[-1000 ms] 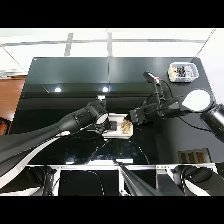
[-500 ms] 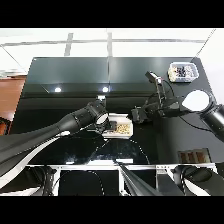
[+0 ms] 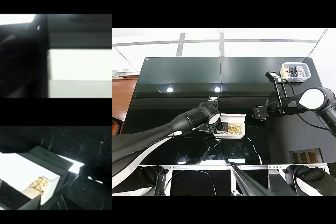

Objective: Fold the box and place the chain.

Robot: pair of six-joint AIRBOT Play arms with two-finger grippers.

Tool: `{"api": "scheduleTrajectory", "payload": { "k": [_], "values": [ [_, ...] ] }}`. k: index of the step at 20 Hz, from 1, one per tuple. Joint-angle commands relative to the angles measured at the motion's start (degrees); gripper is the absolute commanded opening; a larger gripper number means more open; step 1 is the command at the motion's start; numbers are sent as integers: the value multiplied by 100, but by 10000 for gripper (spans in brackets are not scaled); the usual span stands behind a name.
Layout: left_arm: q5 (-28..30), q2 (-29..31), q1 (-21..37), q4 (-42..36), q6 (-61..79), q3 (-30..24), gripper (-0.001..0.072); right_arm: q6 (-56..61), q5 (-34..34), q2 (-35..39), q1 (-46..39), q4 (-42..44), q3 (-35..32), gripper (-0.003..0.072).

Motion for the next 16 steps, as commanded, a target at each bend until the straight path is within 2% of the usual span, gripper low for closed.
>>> {"api": "scheduleTrajectory", "payload": {
  "k": [1,5,8,10,11,13,14,16],
  "values": [
    [-87,151,-4,-63,72,11,445,-22,24,-2,-24,-85,-2,310],
    [-153,841,-2,341,98,7,445,-42,-46,-2,-24,-90,-2,310],
    [-684,1574,9,1029,426,-50,445,-39,-59,-2,-24,-87,-2,310],
    [-1174,2079,140,1639,442,-369,445,-39,-57,-2,-24,-90,-2,310],
    [-1318,2356,352,1700,487,-660,444,-39,-57,-2,-24,-87,-2,310],
    [-1233,2938,925,1425,664,-1386,444,-39,-57,-2,-24,-87,-2,310],
    [-992,3209,1248,1082,833,-1773,444,-39,-68,-2,-24,-87,-2,310],
    [-269,3606,2031,-205,1930,-2540,444,-39,-107,-2,-24,-87,-2,310]
  ]
}}
